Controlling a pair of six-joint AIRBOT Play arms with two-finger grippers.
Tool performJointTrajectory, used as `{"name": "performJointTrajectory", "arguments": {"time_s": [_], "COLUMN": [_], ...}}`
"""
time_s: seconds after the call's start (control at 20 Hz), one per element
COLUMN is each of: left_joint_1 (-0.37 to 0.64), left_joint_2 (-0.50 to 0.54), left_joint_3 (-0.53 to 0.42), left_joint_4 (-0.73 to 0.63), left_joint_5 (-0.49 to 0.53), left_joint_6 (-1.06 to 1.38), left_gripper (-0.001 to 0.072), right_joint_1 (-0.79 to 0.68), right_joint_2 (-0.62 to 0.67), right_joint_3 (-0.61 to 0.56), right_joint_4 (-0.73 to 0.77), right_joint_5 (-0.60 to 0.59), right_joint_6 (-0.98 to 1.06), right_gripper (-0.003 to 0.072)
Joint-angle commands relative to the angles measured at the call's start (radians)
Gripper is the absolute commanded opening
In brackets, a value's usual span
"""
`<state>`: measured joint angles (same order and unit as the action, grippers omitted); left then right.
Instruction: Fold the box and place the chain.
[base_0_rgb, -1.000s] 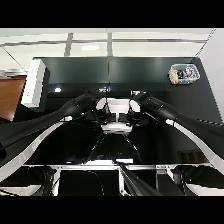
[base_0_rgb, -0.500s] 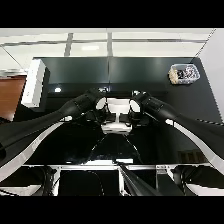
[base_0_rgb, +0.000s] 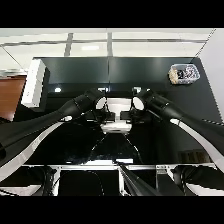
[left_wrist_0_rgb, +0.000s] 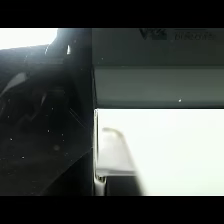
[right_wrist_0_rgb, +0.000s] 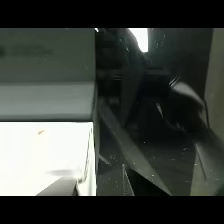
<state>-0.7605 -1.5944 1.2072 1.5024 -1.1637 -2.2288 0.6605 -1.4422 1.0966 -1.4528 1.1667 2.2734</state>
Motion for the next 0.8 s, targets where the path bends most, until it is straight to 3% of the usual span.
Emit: {"name": "performJointTrajectory", "arguments": {"time_s": [0.0,0.1,0.3,0.4,0.45,0.5,0.65,0.75], "left_joint_1": [0.0,0.0,0.0,0.0,0.0,0.0,0.0,0.0], "left_joint_2": [0.0,0.0,0.0,0.0,0.0,0.0,0.0,0.0], "left_joint_3": [0.0,0.0,0.0,0.0,0.0,0.0,0.0,0.0], "left_joint_4": [-0.004,-0.004,-0.004,-0.004,-0.003,-0.004,-0.003,0.0], "left_joint_5": [0.003,0.004,0.002,0.002,0.002,0.002,0.004,0.003], "left_joint_6": [0.003,0.003,0.003,0.003,0.003,0.003,0.003,0.003], "left_gripper": [0.0028,0.0028,0.0028,0.0028,0.0028,0.0028,0.0028,0.0027], "right_joint_1": [-0.016,-0.02,-0.05,-0.114,-0.176,-0.242,-0.493,-0.615], "right_joint_2": [0.094,0.186,0.319,0.31,0.3,0.285,0.161,0.008], "right_joint_3": [0.04,0.075,0.084,0.074,0.06,0.044,0.045,0.193], "right_joint_4": [-0.006,-0.085,-0.579,-0.729,-0.728,-0.714,-0.542,-0.344], "right_joint_5": [0.01,0.035,0.08,0.019,-0.071,-0.161,-0.435,-0.4], "right_joint_6": [-0.108,-0.141,-0.143,-0.143,-0.143,-0.142,-0.07,-0.037], "right_gripper": [0.0288,0.0288,0.0288,0.0329,0.0601,0.0673,0.0672,0.0669]}}
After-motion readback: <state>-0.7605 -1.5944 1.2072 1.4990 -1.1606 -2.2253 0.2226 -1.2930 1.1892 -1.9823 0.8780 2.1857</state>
